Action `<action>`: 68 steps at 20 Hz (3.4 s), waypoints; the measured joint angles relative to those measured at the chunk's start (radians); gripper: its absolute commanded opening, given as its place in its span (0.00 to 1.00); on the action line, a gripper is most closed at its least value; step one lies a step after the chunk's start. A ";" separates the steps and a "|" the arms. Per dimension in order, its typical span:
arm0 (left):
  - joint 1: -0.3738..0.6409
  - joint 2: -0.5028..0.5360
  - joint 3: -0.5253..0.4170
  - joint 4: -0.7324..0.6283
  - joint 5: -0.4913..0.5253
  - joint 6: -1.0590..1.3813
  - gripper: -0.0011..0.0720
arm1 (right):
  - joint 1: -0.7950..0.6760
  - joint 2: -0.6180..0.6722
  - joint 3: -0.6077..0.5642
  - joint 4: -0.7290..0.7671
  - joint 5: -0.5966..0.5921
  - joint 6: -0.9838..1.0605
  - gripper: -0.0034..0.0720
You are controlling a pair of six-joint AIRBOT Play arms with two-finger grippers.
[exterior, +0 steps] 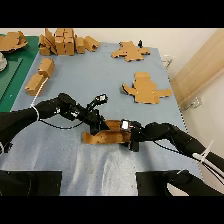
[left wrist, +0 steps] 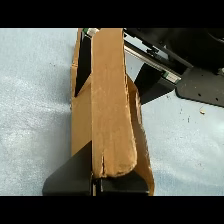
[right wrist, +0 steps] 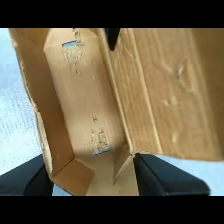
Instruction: Fold the box.
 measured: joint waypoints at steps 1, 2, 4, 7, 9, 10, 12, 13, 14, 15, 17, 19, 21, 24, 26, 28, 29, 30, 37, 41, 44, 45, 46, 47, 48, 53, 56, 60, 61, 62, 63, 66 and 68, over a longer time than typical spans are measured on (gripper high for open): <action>0.000 0.000 0.000 0.000 0.000 0.000 0.03 | 0.001 -0.003 0.000 0.000 0.003 0.000 0.98; 0.000 0.000 0.000 0.000 0.000 0.000 0.03 | 0.003 -0.006 0.000 0.000 0.010 0.000 0.98; 0.000 0.000 0.000 0.000 0.000 0.000 0.03 | 0.012 -0.012 0.001 0.000 0.032 0.000 0.98; 0.000 0.000 0.000 0.000 0.000 0.000 0.03 | 0.027 -0.021 0.002 -0.001 0.053 0.000 0.98; 0.000 0.000 0.000 0.000 0.000 0.000 0.03 | 0.032 -0.027 0.003 -0.001 0.060 0.000 0.98; 0.000 0.000 0.000 0.000 0.000 0.000 0.03 | 0.033 -0.031 0.003 -0.001 0.061 0.000 0.98; 0.000 0.000 0.000 0.000 0.000 0.000 0.03 | 0.036 -0.034 0.003 0.002 0.061 0.000 0.97; 0.000 0.000 0.000 0.000 0.000 0.000 0.03 | 0.036 -0.035 0.003 0.005 0.059 0.000 0.97; 0.000 0.000 0.000 0.000 0.000 0.000 0.03 | 0.036 -0.036 0.003 0.008 0.048 0.000 0.97; 0.000 0.000 0.000 0.000 0.000 0.000 0.03 | 0.037 -0.037 0.003 0.010 0.034 0.000 0.97; 0.000 0.000 0.000 0.001 -0.001 0.000 0.03 | 0.037 -0.037 0.003 0.017 0.006 0.000 0.97; 0.000 0.000 0.000 0.001 -0.001 0.000 0.03 | 0.038 -0.037 0.003 0.023 -0.013 0.000 0.97; 0.000 0.000 0.000 0.001 -0.001 0.000 0.03 | 0.038 -0.037 0.003 0.029 -0.022 0.000 0.97; 0.000 0.000 0.000 0.001 -0.001 0.000 0.03 | 0.038 -0.037 0.003 0.031 -0.023 0.000 0.97; 0.000 0.000 0.000 0.000 0.000 0.000 0.03 | 0.038 -0.038 0.003 0.033 -0.017 0.000 0.97; 0.000 0.000 0.000 0.000 0.000 0.000 0.03 | 0.039 -0.040 0.003 0.034 -0.006 0.000 0.97; 0.000 0.000 0.000 0.000 0.000 0.000 0.03 | 0.039 -0.043 0.003 0.035 0.001 0.000 0.95; 0.000 0.000 0.000 0.000 0.000 0.000 0.03 | 0.039 -0.048 0.003 0.035 0.008 0.000 0.95; 0.000 0.000 0.000 0.001 0.000 0.000 0.03 | 0.039 -0.068 0.003 0.038 0.016 0.000 0.80; 0.000 0.000 0.000 0.001 0.000 0.000 0.03 | 0.039 -0.070 0.004 0.035 0.018 0.001 0.79; 0.000 0.000 0.000 0.002 -0.001 0.000 0.03 | 0.039 -0.070 0.004 0.031 0.018 0.001 0.70; 0.000 0.000 0.000 0.002 -0.001 0.000 0.03 | 0.039 -0.070 0.004 0.030 0.018 0.001 0.70; 0.000 0.000 0.000 0.002 -0.001 0.000 0.03 | 0.039 -0.070 0.004 0.029 0.018 0.001 0.70; 0.000 0.000 0.000 0.002 -0.001 0.000 0.03 | 0.039 -0.069 0.003 0.028 0.019 0.001 0.70; 0.000 0.000 0.000 0.002 -0.001 0.000 0.03 | 0.039 -0.069 0.003 0.026 0.019 0.001 0.70; 0.000 0.000 0.000 0.000 -0.001 0.000 0.03 | 0.039 -0.069 0.003 0.022 0.021 0.001 0.70; 0.000 0.000 0.000 0.000 0.000 0.000 0.03 | 0.039 -0.069 0.003 0.017 0.021 0.001 0.70; 0.000 0.000 0.000 0.000 0.000 0.000 0.03 | 0.039 -0.068 0.003 0.011 0.023 0.001 0.70; 0.000 0.000 0.000 0.000 0.000 0.000 0.03 | 0.039 -0.068 0.003 0.010 0.023 0.001 0.70; 0.000 0.000 0.000 0.000 0.000 0.000 0.03 | 0.039 -0.068 0.003 0.008 0.023 0.001 0.70; 0.000 0.000 0.000 0.000 0.000 0.000 0.03 | 0.039 -0.068 0.003 0.007 0.023 0.001 0.70; 0.000 0.000 0.000 -0.002 0.000 0.000 0.03 | 0.039 -0.068 0.003 0.006 0.023 0.001 0.70; 0.000 0.000 -0.001 -0.005 -0.003 0.000 0.03 | 0.039 -0.068 0.003 0.005 0.023 0.001 0.70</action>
